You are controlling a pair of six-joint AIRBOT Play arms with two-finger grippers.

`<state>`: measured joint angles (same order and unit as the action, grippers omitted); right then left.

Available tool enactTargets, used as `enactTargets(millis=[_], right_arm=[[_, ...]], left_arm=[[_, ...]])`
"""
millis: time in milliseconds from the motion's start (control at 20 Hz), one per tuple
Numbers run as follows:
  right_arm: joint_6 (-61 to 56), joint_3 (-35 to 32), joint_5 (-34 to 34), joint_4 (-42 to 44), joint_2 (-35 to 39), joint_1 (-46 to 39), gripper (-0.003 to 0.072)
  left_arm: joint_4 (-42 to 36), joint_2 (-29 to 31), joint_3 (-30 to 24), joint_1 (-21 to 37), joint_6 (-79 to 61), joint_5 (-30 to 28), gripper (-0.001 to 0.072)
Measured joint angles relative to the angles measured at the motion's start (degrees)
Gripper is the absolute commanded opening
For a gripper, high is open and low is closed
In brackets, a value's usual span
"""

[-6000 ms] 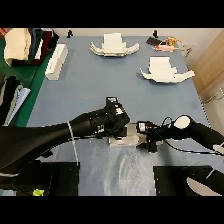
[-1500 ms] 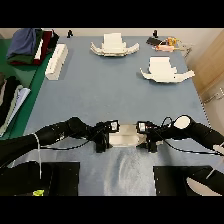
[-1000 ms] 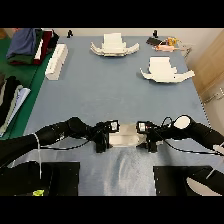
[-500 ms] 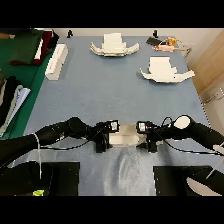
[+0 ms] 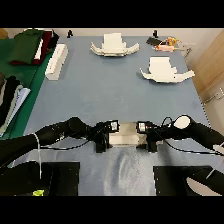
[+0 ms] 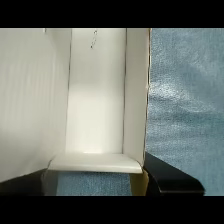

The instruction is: Fold the box.

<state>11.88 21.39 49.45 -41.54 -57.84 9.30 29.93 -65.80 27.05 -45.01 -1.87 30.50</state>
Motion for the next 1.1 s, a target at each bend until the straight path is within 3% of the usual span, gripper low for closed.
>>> enactTargets(millis=[600, 950, 1100], right_arm=[[-2.2, 0.7, 3.8, -1.6, 3.3, 0.0, 0.072], [-18.5, 1.7, 7.8, -14.7, 14.0, 0.0, 0.0719], [-26.4, 1.8, 11.7, -16.3, 18.8, 0.0, 0.0713]], left_arm=[[0.0, 0.0, 0.0, 0.0, -0.1, 0.1, 0.0469], [0.0, 0.0, 0.0, 0.0, 0.0, 0.0, 0.0469], [0.0, 0.0, 0.0, 0.0, 0.0, 0.0, 0.0469]])
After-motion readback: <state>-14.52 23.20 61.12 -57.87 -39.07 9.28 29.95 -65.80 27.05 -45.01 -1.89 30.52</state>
